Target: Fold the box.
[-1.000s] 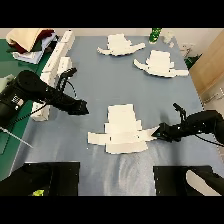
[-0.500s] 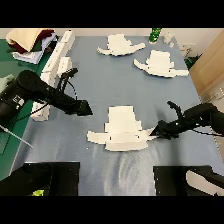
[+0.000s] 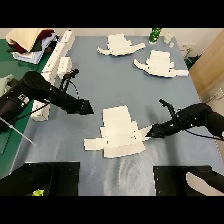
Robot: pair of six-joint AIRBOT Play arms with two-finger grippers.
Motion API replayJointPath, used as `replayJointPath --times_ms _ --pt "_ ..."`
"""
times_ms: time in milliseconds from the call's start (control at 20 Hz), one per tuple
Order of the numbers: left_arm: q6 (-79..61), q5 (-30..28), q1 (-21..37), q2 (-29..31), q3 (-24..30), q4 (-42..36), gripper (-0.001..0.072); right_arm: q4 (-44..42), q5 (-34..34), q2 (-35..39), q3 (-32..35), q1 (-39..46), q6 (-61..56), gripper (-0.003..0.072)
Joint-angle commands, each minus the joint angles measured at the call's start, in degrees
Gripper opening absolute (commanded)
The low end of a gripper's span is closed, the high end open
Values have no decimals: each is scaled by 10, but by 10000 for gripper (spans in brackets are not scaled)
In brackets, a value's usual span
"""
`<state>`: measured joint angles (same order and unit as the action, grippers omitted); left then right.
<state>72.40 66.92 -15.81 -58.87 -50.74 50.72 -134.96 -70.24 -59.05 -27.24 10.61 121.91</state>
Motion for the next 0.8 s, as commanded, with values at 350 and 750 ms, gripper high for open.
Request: replayJointPath --times_ms 350,750 --pt "-214 -46 6 -158 47 -155 520 -26 63 161 107 -11 -17 0" --pt "-340 -35 5 -297 -17 -263 520 -38 62 163 107 -11 -26 0"
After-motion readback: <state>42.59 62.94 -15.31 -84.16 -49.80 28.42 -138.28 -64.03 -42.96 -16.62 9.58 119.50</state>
